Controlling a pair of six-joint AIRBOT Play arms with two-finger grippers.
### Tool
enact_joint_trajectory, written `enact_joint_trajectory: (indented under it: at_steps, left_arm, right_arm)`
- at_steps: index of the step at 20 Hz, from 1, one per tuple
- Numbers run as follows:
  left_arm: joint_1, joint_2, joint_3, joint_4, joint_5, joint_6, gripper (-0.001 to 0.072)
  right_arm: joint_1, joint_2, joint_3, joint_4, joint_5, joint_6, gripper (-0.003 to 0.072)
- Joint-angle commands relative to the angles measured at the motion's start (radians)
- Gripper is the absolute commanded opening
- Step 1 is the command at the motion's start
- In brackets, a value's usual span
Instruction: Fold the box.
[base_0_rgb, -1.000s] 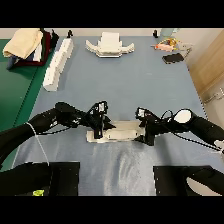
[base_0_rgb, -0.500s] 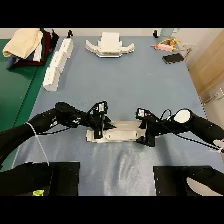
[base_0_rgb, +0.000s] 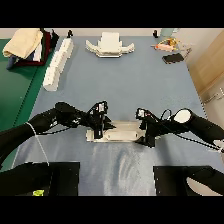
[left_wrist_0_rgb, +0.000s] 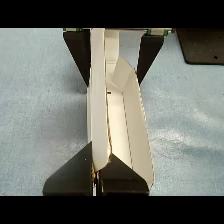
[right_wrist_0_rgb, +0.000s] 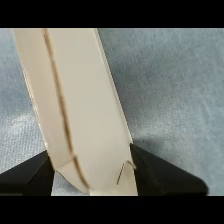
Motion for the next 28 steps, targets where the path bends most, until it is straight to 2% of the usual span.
enact_joint_trajectory:
  at_steps: [1,11,18,28]
  left_arm:
    - [0.0,0.0,0.001,0.0,0.001,0.0,0.0012]
    - [0.0,0.0,0.001,0.0,0.001,0.0,0.0013]
    - [0.0,0.0,0.001,0.0,0.001,0.0,0.0012]
    - [0.0,0.0,0.001,0.0,0.001,0.0,0.0012]
  right_arm:
    - [0.0,0.008,0.001,0.01,-0.003,0.0,0.071]
    - [0.001,0.007,0.001,0.023,-0.011,-0.002,0.0709]
    - [0.001,0.006,-0.001,0.025,-0.012,-0.241,0.0699]
    - [-0.001,-0.044,-0.029,0.063,-0.072,-0.31,0.0691]
